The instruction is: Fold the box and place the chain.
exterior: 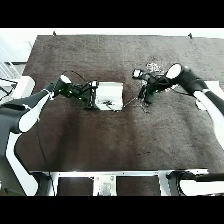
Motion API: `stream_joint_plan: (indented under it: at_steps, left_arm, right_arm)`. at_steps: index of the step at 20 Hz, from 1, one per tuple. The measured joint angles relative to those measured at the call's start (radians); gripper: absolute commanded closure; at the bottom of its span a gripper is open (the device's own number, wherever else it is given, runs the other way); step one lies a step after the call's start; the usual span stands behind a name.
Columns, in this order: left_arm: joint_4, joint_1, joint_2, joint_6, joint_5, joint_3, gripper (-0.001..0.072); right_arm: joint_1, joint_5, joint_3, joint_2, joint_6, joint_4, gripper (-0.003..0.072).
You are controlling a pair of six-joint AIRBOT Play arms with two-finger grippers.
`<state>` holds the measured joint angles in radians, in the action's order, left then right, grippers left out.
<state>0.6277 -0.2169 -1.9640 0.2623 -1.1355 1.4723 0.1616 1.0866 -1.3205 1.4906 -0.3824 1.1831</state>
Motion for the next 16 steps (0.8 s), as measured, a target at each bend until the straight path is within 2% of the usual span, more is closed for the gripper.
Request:
stream_joint_plan:
  at_steps: [7,11,16]
  left_arm:
    - [0.0,0.0,0.0,0.0,0.0,0.0,0.0362]
    - [0.0,0.0,0.0,0.0,0.0,0.0,0.0362]
    - [0.0,0.0,0.0,0.0,0.0,0.0,0.0362]
  right_arm:
    - [0.014,-0.002,-0.037,-0.216,-0.008,-0.2,0.0671]
    - [0.054,-0.028,-0.091,-0.255,-0.031,-0.326,0.0672]
    - [0.134,-0.105,-0.126,-0.266,-0.087,-0.377,0.0672]
